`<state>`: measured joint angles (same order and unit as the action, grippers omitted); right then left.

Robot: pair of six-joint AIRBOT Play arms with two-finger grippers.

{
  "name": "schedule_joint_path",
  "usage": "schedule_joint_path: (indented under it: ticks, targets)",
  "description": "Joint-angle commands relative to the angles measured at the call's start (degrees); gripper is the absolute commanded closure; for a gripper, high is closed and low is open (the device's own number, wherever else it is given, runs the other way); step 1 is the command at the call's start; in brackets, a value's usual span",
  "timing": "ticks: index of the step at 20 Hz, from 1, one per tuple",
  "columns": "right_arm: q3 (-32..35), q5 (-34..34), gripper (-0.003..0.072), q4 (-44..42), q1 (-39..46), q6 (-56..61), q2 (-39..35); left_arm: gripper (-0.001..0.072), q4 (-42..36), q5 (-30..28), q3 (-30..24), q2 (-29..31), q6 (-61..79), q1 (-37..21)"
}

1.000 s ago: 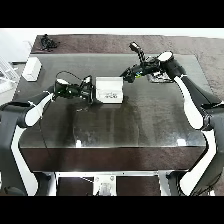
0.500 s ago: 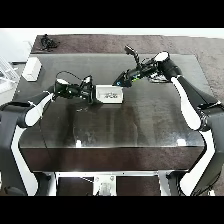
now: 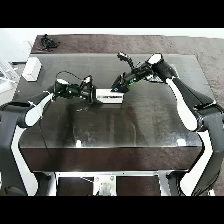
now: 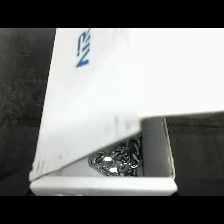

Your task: Fold the box and place the chain.

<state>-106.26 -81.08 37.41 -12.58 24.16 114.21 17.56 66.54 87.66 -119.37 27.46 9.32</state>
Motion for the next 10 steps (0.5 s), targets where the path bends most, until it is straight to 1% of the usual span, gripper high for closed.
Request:
schedule_joint_path:
  ticks: [1, 5, 6, 7, 8, 10]
  targets:
    - [0.0, 0.6, 0.0230, 2.1, -0.2, -0.9, 0.8, 0.0420, 0.0, 0.0, 0.0, 0.0, 0.0, 0.0]
    - [0.0, 2.2, 0.0229, 2.4, -0.2, -1.5, 1.1, 0.0420, 0.0, 0.0, 0.0, 0.0, 0.0, 0.0]
    - [0.0, 2.2, 0.0212, 2.5, -0.2, -2.1, 1.1, 0.0420, 0.0, 0.0, 0.0, 0.0, 0.0, -0.1]
    - [0.0, 2.2, 0.0153, 2.5, -0.2, -2.4, 1.1, 0.0420, 0.0, 0.0, 0.0, 0.0, 0.0, 0.0]
    - [0.0, 2.1, 0.0116, 2.5, -0.2, -2.4, 1.1, 0.0420, 0.0, 0.0, 0.0, 0.0, 0.0, 0.0]
    - [0.0, 2.1, 0.0116, 2.4, -0.2, -3.1, 1.1, 0.0420, 0.0, 0.0, 0.0, 0.0, 0.0, 0.0]
